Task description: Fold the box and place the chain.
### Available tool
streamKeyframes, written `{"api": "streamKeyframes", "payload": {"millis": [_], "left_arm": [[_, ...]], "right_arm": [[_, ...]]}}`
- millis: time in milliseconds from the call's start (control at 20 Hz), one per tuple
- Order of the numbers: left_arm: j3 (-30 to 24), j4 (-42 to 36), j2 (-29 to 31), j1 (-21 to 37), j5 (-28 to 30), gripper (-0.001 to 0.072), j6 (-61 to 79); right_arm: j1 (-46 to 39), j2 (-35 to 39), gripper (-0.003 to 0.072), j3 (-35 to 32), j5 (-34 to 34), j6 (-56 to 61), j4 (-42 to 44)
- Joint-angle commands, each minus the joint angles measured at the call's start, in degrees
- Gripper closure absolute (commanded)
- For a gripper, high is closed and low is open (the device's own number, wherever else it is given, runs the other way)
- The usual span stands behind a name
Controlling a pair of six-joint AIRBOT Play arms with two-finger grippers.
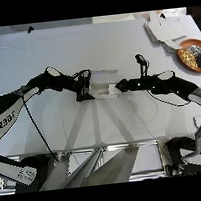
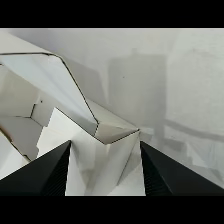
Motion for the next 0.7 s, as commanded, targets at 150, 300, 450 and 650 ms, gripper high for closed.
{"api": "streamKeyframes", "payload": {"millis": [150, 300, 450, 650], "left_arm": [[0.0, 0.0, 0.0, 0.0, 0.0, 0.0298, 0.0], [0.0, 0.0, 0.0, 0.0, 0.0, 0.0298, 0.0], [0.0, 0.0, 0.0, 0.0, 0.0, 0.0298, 0.0], [0.0, 0.0, 0.0, 0.0, 0.0, 0.0298, 0.0]], "right_arm": [[4.1, 0.3, 0.0206, 2.0, -3.7, 7.0, -9.4], [4.7, 0.6, 0.0206, 2.4, -6.0, 11.5, -12.8], [4.7, 0.9, 0.0209, 2.4, -6.0, 12.4, -14.6], [4.7, 1.0, 0.0221, 2.4, -6.3, 15.1, -18.0]]}}
